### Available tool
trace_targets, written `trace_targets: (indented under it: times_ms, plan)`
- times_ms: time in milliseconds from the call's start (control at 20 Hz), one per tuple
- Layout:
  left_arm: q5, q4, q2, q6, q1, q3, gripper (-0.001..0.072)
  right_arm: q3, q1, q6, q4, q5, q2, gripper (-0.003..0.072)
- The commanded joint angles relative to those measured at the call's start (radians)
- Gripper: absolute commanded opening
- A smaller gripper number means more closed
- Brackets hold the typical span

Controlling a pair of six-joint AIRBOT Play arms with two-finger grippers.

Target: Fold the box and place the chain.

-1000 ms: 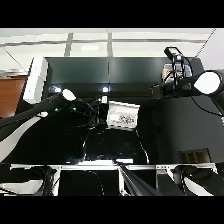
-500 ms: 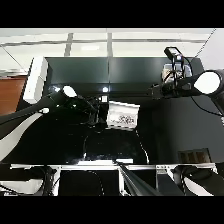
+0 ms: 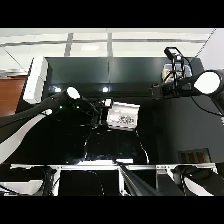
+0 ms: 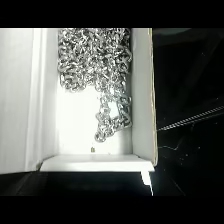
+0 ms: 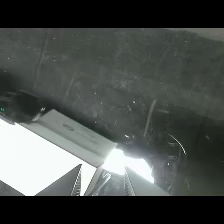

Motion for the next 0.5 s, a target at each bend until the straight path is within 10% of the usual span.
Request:
trace_targets:
  times_ms: [0,100,200,250,450]
  plan:
    - [0.0,0.0,0.0,-0.018,-0.016,0.0,0.0645,0.0,0.001,0.0,0.001,0.0,-0.001,0.0304]
    - [-0.002,0.002,0.0,-0.055,-0.017,0.0,0.0466,0.0,0.001,0.0,-0.002,-0.014,-0.002,0.0304]
    - [0.0,0.002,0.0,-0.077,-0.017,0.0,0.0466,-0.027,0.001,0.011,0.003,-0.106,-0.006,0.0355]
    - [-0.001,0.003,0.0,-0.08,-0.017,0.0,0.0465,-0.048,0.0,0.036,0.036,-0.151,-0.019,0.0655]
    - [0.0,0.004,0.0,-0.08,-0.017,0.0,0.0465,-0.065,0.033,-0.162,0.192,-0.211,-0.161,0.068]
